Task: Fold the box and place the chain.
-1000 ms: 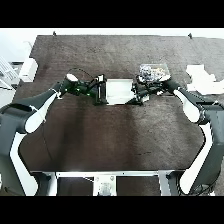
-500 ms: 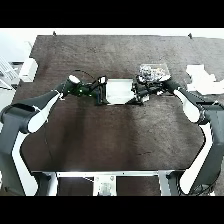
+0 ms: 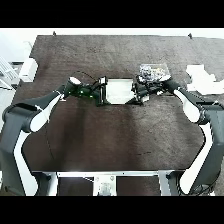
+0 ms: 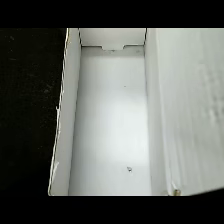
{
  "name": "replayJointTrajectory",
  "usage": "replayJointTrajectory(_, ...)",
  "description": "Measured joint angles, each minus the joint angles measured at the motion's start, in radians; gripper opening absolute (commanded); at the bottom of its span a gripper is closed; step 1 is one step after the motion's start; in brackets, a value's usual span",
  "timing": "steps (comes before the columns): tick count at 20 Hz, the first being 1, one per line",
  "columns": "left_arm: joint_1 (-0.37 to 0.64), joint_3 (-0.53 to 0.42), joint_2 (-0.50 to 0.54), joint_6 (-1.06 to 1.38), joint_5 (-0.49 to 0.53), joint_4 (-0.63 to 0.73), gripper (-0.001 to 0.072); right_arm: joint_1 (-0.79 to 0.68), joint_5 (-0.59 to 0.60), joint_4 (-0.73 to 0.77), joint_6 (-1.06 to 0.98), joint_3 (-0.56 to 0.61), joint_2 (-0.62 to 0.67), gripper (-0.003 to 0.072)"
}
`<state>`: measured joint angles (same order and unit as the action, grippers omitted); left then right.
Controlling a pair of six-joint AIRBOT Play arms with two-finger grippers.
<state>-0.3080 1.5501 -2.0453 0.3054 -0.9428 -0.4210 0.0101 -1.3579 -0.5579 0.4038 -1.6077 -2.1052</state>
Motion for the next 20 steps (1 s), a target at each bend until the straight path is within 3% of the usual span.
replayJointTrajectory(20,0.0,0.0,-0.019,0.085,0.019,0.083,0.0713,0.0,0.002,0.0,0.0,0.0,0.0,0.0415)
